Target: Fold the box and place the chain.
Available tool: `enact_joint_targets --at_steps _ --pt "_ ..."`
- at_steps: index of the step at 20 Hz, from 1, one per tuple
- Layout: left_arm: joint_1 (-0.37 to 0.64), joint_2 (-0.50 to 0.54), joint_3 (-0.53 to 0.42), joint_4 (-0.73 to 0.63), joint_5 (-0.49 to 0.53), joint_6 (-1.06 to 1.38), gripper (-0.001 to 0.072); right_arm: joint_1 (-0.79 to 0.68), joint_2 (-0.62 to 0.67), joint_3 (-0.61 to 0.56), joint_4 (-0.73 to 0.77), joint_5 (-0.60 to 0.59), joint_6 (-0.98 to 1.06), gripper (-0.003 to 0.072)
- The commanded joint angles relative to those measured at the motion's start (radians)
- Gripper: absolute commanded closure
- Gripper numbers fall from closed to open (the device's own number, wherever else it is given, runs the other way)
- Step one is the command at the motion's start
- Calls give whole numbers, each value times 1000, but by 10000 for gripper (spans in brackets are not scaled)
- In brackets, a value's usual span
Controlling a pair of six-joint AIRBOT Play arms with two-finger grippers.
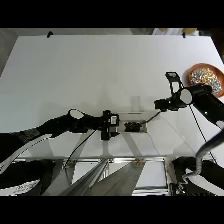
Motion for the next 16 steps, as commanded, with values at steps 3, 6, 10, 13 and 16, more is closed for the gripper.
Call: enact_joint_targets --at_steps 3,6,10,13,16 --pt "0 0 0 0 0 0 561 0 -105 -1 -13 7 39 382" --pt "0 0 0 0 0 0 561 0 -138 -1 -13 4 39 384" --pt "0 0 0 0 0 0 561 0 -138 -1 -13 -7 39 511" --pt "0 0 0 0 0 0 561 0 -138 -1 -13 -17 39 511" --pt "0 0 0 0 0 0 561 0 -137 -1 -8 -20 36 659"
